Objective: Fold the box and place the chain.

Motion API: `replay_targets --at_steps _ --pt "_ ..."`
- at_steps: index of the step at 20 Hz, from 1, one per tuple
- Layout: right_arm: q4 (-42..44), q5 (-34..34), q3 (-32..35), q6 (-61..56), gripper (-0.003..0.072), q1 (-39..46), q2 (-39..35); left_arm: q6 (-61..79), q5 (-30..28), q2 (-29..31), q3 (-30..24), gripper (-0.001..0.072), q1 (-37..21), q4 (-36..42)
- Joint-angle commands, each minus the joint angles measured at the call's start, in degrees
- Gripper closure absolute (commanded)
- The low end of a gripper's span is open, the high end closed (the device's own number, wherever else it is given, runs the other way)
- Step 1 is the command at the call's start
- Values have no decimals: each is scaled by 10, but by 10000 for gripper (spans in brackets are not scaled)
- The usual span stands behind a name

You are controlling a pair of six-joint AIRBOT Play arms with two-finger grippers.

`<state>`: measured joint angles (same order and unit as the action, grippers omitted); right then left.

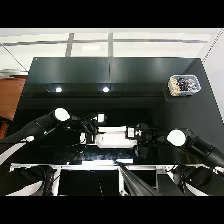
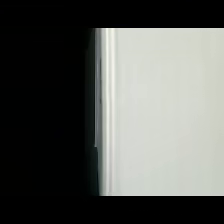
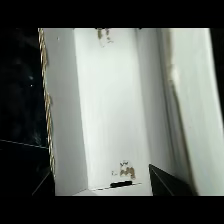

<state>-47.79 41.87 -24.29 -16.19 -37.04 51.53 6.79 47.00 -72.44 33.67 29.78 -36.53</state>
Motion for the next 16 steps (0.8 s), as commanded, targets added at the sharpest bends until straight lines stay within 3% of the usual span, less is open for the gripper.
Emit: replay_targets --at_steps 1,7,16 --pt "-21 -35 -16 -38 -34 0 -2 0 2 0 0 680 0 0" --pt "-92 -31 -16 -125 -34 10 -37 0 2 0 0 680 0 0" --pt "-83 5 -12 -97 -34 15 -42 0 2 0 0 680 0 0"
